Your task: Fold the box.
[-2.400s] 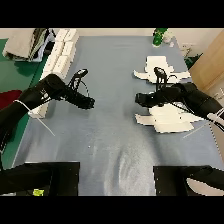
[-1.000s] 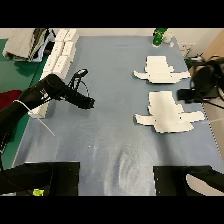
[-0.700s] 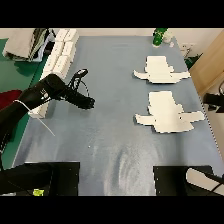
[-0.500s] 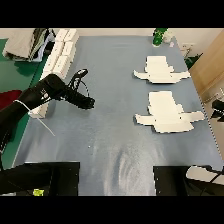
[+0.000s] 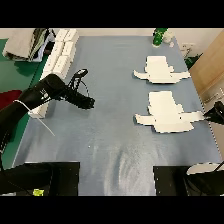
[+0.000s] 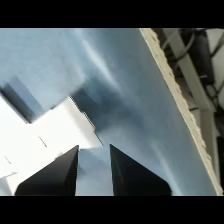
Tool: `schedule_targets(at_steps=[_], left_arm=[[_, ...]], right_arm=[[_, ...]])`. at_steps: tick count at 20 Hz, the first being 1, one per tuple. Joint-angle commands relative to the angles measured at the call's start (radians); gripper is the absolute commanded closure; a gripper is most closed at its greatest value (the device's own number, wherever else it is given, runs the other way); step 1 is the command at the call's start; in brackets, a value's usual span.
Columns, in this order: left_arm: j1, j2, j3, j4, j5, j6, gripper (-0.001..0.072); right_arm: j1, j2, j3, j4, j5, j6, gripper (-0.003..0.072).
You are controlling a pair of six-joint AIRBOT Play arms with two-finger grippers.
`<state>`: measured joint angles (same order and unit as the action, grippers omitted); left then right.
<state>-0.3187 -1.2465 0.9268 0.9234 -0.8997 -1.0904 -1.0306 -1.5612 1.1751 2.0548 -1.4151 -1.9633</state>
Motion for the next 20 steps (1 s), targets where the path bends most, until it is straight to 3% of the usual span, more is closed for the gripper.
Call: schedule_targets(at_steps=[1,11,20], left_arm=[[0.000,0.000,0.001,-0.001,0.000,0.000,0.0695],[0.000,-0.001,0.001,-0.003,0.000,0.000,0.0694],[0.000,-0.001,0.001,-0.003,0.000,0.000,0.0694]], right_arm=[[-0.006,-0.064,0.075,0.104,-0.048,-0.047,0.0386],[0.004,-0.151,0.122,0.107,-0.148,-0.091,0.0386],[0.000,-0.133,0.230,0.092,-0.082,-0.043,0.0387]])
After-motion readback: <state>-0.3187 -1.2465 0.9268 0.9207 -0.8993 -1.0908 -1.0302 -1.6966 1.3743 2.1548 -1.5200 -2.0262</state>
